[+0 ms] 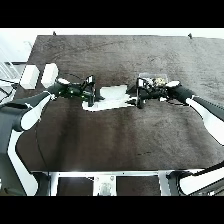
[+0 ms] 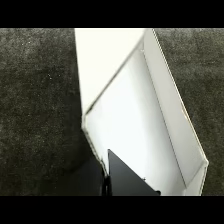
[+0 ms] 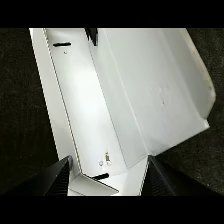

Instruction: Fold the box and place the chain.

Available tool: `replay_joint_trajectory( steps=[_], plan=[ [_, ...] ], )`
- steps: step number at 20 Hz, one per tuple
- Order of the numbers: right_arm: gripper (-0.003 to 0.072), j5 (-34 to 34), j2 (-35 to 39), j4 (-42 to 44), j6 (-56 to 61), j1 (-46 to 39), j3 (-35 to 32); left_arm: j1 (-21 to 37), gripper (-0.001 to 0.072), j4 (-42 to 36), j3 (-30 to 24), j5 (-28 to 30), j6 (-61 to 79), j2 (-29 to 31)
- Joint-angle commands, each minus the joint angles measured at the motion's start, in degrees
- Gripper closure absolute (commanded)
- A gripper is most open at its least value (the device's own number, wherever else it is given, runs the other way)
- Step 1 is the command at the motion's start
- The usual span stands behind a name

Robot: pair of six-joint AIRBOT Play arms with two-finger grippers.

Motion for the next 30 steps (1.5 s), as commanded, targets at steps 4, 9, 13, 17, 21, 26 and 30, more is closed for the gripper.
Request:
replay_joint_trajectory(
  steps=[4, 9, 13, 17, 21, 26, 30],
  plan=[
    [0.0127, 0.92, -0.55, -0.22, 0.59, -0.09, 0.15, -0.04, 0.0689, -0.04, 0.07, -0.04, 0.0, -0.02],
    [0.0127, 0.87, -0.52, 0.07, 2.34, -2.51, 1.07, -0.04, 0.0689, -0.04, 0.07, -0.07, 0.0, -0.02],
    [0.0127, 1.18, -0.66, 0.22, 3.32, -2.25, 1.42, -0.04, 0.0689, -0.04, 0.07, -0.07, 0.0, -0.02],
    [0.0127, 2.95, -1.84, -0.22, 3.13, -1.42, 1.86, -0.04, 0.0689, -0.04, 0.07, -0.07, 0.0, -0.02],
    [0.0127, 5.4, -3.76, -0.92, 3.39, -1.53, 3.28, -0.04, 0.0689, -0.04, 0.07, -0.07, 0.0, -0.02],
    [0.0127, 10.8, -3.78, -5.92, 5.11, -1.18, 4.39, -0.04, 0.0689, -0.04, 0.04, -0.09, 0.0, -0.02],
    [0.0127, 10.73, -3.87, -7.32, 5.09, -0.96, 4.57, -0.04, 0.0689, -0.04, 0.04, -0.07, 0.0, -0.02]
  ],
)
